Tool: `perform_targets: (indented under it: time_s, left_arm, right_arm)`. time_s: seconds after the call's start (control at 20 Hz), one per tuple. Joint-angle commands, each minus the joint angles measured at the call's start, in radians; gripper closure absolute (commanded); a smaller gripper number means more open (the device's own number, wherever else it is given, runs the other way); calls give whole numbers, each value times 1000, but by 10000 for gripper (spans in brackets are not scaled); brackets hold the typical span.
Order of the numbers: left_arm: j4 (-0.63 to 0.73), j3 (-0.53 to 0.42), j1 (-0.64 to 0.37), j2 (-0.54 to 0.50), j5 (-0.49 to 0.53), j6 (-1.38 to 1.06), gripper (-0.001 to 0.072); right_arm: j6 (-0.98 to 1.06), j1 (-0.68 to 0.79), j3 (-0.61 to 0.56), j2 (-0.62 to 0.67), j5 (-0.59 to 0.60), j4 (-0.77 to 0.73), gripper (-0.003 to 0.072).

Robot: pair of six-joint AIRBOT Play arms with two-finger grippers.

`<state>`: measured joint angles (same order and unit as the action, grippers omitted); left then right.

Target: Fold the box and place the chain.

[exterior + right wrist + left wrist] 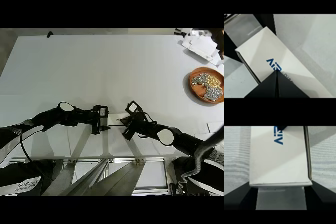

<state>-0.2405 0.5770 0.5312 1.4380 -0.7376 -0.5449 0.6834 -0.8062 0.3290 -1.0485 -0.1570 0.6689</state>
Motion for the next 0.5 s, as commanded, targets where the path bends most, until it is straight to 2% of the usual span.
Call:
perform_targets:
  time_s: [0.0, 0.25, 0.45]
  left_arm:
    - [1, 0, 0, -1, 0, 0, 253]
    - [0, 0, 0, -1, 0, 0, 253]
    - [1, 0, 0, -1, 1, 0, 253]
  right_arm:
    - [-3, -3, 3, 54, -39, 0, 671]
    - [-9, -3, 5, 193, 99, 5, 671]
    - [-10, -3, 5, 256, 119, 5, 671]
